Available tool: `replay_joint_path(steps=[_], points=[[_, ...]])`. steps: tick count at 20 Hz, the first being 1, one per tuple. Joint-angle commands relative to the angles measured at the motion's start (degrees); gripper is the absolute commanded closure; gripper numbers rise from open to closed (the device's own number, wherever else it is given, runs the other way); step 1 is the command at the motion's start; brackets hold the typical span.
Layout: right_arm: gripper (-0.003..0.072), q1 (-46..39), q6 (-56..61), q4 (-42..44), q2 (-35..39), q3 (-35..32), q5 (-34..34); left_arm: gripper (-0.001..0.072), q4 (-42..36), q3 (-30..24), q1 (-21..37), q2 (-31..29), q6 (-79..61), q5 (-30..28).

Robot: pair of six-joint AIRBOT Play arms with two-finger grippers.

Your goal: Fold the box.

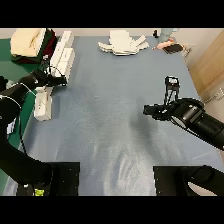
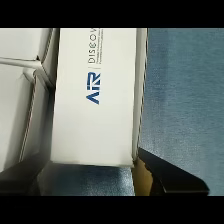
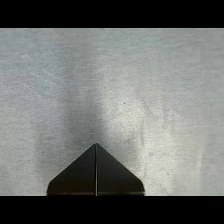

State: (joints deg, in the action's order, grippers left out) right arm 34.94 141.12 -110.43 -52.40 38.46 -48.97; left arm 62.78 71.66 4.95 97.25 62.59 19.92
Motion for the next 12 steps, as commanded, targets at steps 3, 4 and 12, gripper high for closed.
replay_joint_path(steps=[3,4,12], points=[[0.0683,0.0,0.0,0.0,0.0,0.0,0.0,0.0005,0.0,0.0,0.0,0.0,-0.2,0.5],[0.0683,0.0,0.0,0.0,0.0,0.0,0.0,0.0005,0.0,0.1,0.1,-0.1,-0.2,1.5],[0.0682,0.0,0.0,0.1,0.0,0.0,0.0,0.0005,0.5,2.2,2.1,-4.4,0.0,21.4]])
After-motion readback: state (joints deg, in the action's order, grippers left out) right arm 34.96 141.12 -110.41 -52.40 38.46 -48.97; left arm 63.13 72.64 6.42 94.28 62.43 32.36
